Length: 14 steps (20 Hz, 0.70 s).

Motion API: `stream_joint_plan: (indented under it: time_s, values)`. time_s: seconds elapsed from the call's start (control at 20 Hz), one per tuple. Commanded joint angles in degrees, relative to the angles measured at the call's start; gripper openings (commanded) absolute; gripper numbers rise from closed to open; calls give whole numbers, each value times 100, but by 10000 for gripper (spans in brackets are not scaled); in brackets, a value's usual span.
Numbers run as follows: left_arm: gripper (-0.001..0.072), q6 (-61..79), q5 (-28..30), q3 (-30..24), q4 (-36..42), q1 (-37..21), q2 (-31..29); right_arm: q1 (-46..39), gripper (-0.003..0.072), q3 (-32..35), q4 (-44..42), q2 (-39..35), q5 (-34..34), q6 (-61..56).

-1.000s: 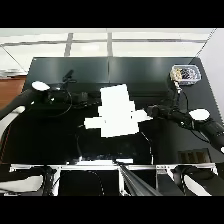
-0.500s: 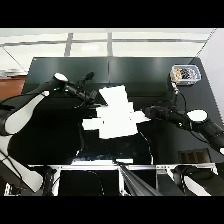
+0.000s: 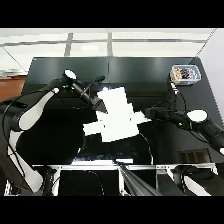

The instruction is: Fold the box and place the chain.

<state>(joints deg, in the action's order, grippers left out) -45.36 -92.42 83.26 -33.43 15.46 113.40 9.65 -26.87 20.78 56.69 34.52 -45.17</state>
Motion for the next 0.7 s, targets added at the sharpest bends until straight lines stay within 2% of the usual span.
stream_joint_plan:
  time_s: [0.0, 0.05, 0.15, 0.2, 0.25, 0.35, 0.45, 0.55, 0.65]
  values:
    - [324, 153, -138, 46, -105, 109, 138, 7, 11, 4, 42, -4, 11, -2]
    - [314, 153, -170, 44, -107, 98, 155, 7, 12, 4, 44, -4, 24, -2]
    - [107, 251, -254, 46, -105, 98, 157, 7, 12, 4, 44, -4, 24, -2]
    - [29, 278, -269, 46, -103, 98, 157, 7, 12, 4, 37, -4, 24, -9]
    - [29, 278, -284, 46, -55, 98, 155, 4, 49, 4, 26, -4, 0, -22]
    - [27, 243, -407, 142, -72, 96, 142, -90, 680, -42, 149, -13, 7, -22]
    - [25, 0, -483, 269, -149, 101, -2, -525, 692, -393, 726, -125, 568, -24]
    - [24, 149, -358, 146, -260, 153, -466, -1158, 692, -953, 1322, -323, 1596, -22]
    - [24, 555, 304, -310, -271, 238, -1167, -1729, 692, -1412, 1790, -481, 2435, -22]
